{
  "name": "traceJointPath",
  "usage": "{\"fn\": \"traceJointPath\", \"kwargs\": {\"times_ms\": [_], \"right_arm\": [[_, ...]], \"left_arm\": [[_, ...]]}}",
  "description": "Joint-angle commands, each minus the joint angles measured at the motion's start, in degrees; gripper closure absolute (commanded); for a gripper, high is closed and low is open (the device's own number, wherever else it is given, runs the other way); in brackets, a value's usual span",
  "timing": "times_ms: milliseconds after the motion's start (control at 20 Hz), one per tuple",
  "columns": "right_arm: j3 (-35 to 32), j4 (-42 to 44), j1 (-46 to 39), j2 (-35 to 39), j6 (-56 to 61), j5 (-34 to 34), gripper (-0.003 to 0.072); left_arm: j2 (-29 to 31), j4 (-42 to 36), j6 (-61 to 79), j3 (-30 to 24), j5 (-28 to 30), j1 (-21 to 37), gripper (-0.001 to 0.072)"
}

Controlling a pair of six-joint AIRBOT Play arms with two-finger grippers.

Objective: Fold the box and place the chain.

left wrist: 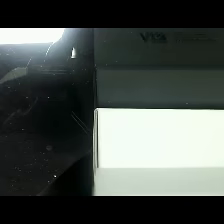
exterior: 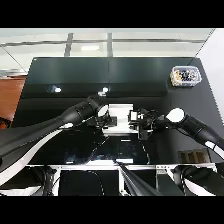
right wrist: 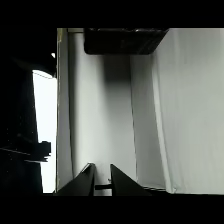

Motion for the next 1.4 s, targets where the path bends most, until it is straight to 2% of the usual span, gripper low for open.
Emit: {"fn": "traceJointPath", "kwargs": {"times_ms": [0, 50, 100, 200, 300, 400, 450, 550, 700, 800, 900, 1050, 1200, 1350], "right_arm": [[0.02, 2.64, 0.52, -0.59, 0.2, -1.29, 0.0308], [0.02, 2.4, 0.52, -0.59, 0.76, -1.25, 0.0394], [0.02, 1.51, 0.52, -0.59, 1.05, -0.85, 0.0633], [0.0, 1.57, 0.52, -0.61, 2.58, -1.27, 0.0304], [0.02, 1.53, 0.42, -0.55, 3.69, 0.17, 0.0667], [0.17, 1.16, 0.22, 0.35, 6.62, 1.68, 0.0671], [0.42, -0.24, -0.39, 1.66, 11.61, 2.25, 0.0671], [1.57, -6.32, -3.65, 5.84, 28.92, 4.44, 0.0671], [3.08, -19.76, -14.03, 11.82, 49.94, 7.54, 0.0671], [2.56, -27.28, -25.49, 11.37, 66.1, 6.49, 0.0671], [0.9, -23.82, -36.92, 8.83, 76.81, 6.51, 0.0671], [-0.74, -9.53, -45.18, 0.59, 73.9, 16.35, 0.0671], [-0.7, 4.33, -41.03, -9.14, 60.28, 26.77, 0.0672], [-0.68, 5.4, -32.89, -13.03, 59.54, 24.41, 0.0671]], "left_arm": [[-0.04, 0.02, 0.0, 0.04, 0.09, 0.04, 0.0681], [-0.04, 0.02, 0.0, 0.04, 0.09, 0.02, 0.0682], [-0.04, 0.02, 0.0, 0.04, 0.09, 0.02, 0.0682], [-0.04, 0.02, 0.0, 0.04, 0.09, 0.04, 0.0682], [-0.04, 0.02, 0.0, 0.04, 0.09, 0.02, 0.0682], [-0.04, 0.0, 0.0, 0.04, 0.07, 0.02, 0.0682], [-0.04, 0.02, 0.0, 0.04, 0.07, 0.02, 0.0682], [-0.04, 0.02, 0.0, 0.04, 0.09, 0.02, 0.0681], [-0.04, 0.02, 0.0, 0.04, 0.09, 0.04, 0.0681], [-0.04, 0.0, 0.0, 0.04, 0.07, 0.02, 0.0682], [-0.04, 0.0, 0.0, 0.04, 0.07, 0.02, 0.0681], [-0.04, 0.0, 0.0, 0.04, 0.09, 0.02, 0.0681], [-0.04, 0.07, 0.0, 0.04, 0.13, 0.04, 0.0681], [-0.04, 0.04, 0.0, 0.04, 0.11, 0.04, 0.0681]]}}
